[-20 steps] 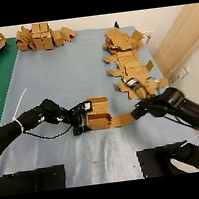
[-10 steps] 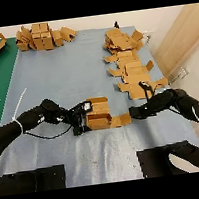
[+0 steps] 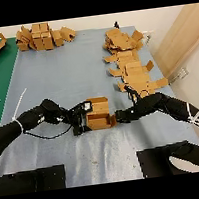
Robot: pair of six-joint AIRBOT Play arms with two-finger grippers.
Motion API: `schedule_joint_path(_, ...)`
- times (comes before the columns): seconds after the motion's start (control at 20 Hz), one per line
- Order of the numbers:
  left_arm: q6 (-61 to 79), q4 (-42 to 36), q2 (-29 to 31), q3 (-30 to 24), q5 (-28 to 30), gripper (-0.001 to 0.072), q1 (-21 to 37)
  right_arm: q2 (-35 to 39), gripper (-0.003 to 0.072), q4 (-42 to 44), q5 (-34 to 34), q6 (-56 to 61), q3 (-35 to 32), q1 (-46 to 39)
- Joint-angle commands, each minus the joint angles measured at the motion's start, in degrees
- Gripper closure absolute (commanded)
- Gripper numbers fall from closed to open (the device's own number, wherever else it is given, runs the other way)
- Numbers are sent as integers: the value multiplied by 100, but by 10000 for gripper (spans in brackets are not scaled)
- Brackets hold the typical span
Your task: Fold the box.
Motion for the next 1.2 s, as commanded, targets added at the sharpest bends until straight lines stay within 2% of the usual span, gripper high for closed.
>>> schedule_joint_path(0.0,0,0,4,4,2,234,0,184,686,28,50,-35,219,173)
schedule_joint_path(0.15,0,0,4,4,2,235,0,278,684,-157,-55,463,420,175)
schedule_joint_path(0.35,0,2,4,4,2,235,0,291,679,-175,-42,562,428,382)
schedule_joint_path(0.45,0,0,4,4,2,235,0,291,515,-201,-76,562,428,391)
schedule_joint_path(0.55,0,0,4,4,2,235,0,289,514,-232,-74,564,428,391)
schedule_joint_path(0.6,0,2,4,4,2,234,0,289,451,-260,-72,584,428,391)
schedule_joint_path(0.65,0,0,4,4,2,235,0,289,320,-260,-74,678,428,391)
schedule_joint_path(0.7,0,0,4,4,2,235,0,291,287,-260,-74,739,431,409)
schedule_joint_path(0.8,0,0,4,4,0,234,0,289,287,-435,4,931,437,551)
schedule_joint_path(1.0,0,0,4,4,2,235,0,42,285,-2306,-26,2916,938,1412)
schedule_joint_path(1.15,0,0,4,4,2,235,0,-483,267,-3751,-634,4559,1655,2162)
